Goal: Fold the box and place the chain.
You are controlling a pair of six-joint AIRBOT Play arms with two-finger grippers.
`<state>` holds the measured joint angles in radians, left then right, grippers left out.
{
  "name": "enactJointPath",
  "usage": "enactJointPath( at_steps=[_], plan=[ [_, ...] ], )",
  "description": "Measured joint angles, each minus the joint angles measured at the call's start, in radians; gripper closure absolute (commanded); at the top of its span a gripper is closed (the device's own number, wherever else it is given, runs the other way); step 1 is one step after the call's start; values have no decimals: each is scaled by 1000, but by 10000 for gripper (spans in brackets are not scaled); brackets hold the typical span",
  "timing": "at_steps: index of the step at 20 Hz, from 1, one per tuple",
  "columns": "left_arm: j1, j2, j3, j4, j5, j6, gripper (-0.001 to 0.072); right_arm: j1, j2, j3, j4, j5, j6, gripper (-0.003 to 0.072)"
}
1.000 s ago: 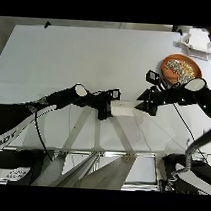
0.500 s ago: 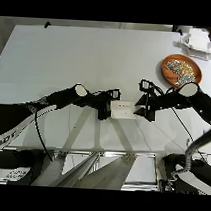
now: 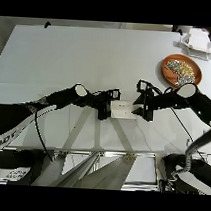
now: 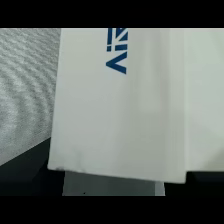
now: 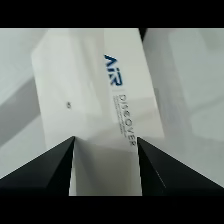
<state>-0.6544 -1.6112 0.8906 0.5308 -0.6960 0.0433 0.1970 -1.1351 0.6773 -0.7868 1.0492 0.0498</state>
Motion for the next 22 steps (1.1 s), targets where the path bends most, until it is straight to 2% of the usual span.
enactJointPath(
  at_steps=[6,9,14,16,17,18,21,22],
  plan=[
    [0,0,0,0,0,0,620,61,12,0,13,-49,-26,310],
    [0,0,0,0,0,0,620,71,13,0,16,-75,-29,345],
    [0,0,0,0,0,0,620,76,13,0,23,-100,-32,344],
    [0,0,0,0,0,0,620,76,13,0,24,-101,-32,328],
    [0,0,0,0,0,0,620,77,13,0,24,-101,-32,247],
    [0,0,0,0,0,1,620,79,13,0,24,-101,-32,219],
    [0,0,0,0,0,2,620,100,13,0,19,-106,-32,227],
    [0,0,0,0,0,1,620,107,13,0,13,-114,-32,264]
  ],
)
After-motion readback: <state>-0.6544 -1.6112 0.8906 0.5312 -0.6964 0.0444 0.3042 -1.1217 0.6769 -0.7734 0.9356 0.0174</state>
